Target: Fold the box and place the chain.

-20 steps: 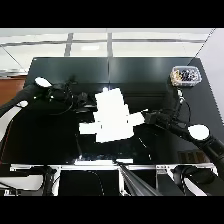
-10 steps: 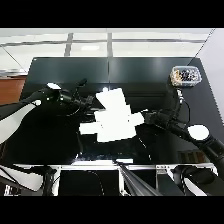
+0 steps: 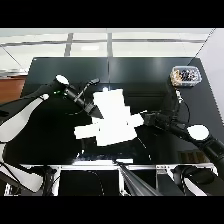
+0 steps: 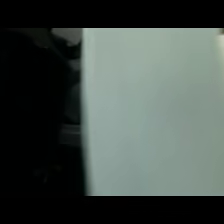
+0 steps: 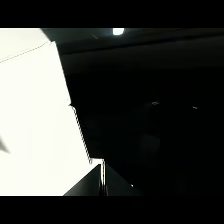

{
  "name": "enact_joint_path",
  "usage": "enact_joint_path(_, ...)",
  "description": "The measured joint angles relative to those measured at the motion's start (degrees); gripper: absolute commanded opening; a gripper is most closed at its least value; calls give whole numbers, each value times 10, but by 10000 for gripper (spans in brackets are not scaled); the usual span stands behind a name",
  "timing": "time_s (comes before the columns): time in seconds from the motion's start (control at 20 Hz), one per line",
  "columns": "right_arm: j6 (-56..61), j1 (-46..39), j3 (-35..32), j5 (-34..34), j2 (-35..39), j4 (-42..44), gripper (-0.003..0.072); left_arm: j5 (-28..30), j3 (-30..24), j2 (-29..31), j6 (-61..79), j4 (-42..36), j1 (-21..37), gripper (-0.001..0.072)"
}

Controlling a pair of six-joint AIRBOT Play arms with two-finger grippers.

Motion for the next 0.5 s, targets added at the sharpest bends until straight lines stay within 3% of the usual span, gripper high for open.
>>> enact_joint_path(0.05,0,0,0,1,0,-1,218,-2,8,0,4,9,-2,29)
enact_joint_path(0.1,0,0,0,1,0,-5,693,-5,14,0,7,16,-4,29)
enact_joint_path(0.3,-6,-17,20,8,1,-38,711,-12,28,2,1,27,-7,23)
enact_joint_path(0.5,-12,-64,106,114,1,-193,711,-3,-8,62,-7,16,-9,23)
